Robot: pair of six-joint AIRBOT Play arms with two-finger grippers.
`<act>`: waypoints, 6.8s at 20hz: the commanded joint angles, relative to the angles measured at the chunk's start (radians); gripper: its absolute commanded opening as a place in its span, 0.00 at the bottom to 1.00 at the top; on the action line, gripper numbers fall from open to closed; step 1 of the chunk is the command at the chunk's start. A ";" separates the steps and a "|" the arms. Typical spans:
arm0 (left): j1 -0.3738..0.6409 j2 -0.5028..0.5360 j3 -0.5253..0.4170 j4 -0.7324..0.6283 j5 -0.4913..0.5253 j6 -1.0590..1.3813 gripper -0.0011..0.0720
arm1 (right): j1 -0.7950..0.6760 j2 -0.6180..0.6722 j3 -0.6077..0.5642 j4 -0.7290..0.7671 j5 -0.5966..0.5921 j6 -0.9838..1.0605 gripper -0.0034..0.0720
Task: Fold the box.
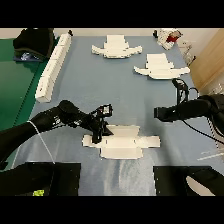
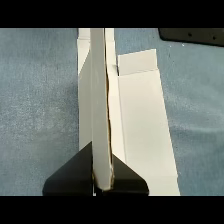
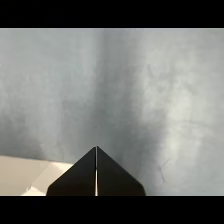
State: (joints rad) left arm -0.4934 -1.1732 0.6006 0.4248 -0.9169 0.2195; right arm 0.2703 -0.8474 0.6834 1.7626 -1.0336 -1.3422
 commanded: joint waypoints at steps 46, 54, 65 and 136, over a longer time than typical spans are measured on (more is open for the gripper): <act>0.000 0.001 0.000 -0.001 -0.002 -0.003 0.03 | 1.038 0.005 -0.135 -0.687 -0.017 0.303 1.00; 0.001 0.001 0.000 -0.001 -0.002 -0.003 0.03 | 0.731 0.007 -0.138 -0.328 0.158 -0.350 1.00; 0.000 0.001 0.000 -0.002 -0.002 -0.003 0.03 | 0.285 0.007 -0.228 0.400 0.187 -1.433 1.00; 0.000 0.001 0.000 -0.001 -0.002 -0.003 0.03 | 0.305 -0.082 -0.296 0.373 0.292 -1.486 0.72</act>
State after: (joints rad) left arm -0.4934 -1.1732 0.6003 0.4232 -0.9192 0.2161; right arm 0.5751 -0.9287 0.3870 2.1357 -0.7414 -2.8288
